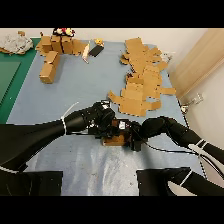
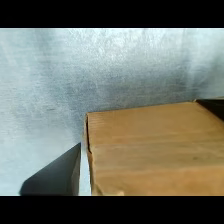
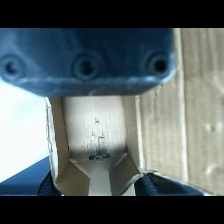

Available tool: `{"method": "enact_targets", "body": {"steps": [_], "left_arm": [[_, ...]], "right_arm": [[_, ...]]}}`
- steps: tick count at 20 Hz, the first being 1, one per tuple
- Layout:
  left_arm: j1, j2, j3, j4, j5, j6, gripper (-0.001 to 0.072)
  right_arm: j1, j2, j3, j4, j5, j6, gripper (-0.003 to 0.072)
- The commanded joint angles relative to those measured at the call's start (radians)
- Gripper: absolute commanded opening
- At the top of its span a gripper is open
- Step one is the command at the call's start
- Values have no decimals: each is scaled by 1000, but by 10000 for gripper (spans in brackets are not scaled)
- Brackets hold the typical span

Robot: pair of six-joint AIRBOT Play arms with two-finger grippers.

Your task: Fold the box.

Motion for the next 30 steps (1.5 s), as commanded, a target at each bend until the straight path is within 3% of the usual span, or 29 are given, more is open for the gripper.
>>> {"method": "enact_targets", "body": {"steps": [1,3,4,10,11,12,13,30], "left_arm": [[-6,-2,1,10,-1,-2,99],[-11,-4,1,11,8,-3,89],[-13,-6,2,10,11,0,12],[-12,-8,2,-6,10,0,16],[-12,-8,2,-10,9,0,189],[-12,-8,2,-10,6,-11,447],[-12,-7,3,-10,7,-22,470],[61,75,4,-63,-34,-21,471]], "right_arm": [[0,0,0,0,1,0,529],[0,0,0,0,1,0,530],[0,0,0,0,1,0,530],[0,0,0,0,1,0,529],[0,0,0,0,1,0,530],[0,0,0,0,1,0,530],[0,0,0,0,1,0,529],[0,0,0,0,1,0,530]]}}
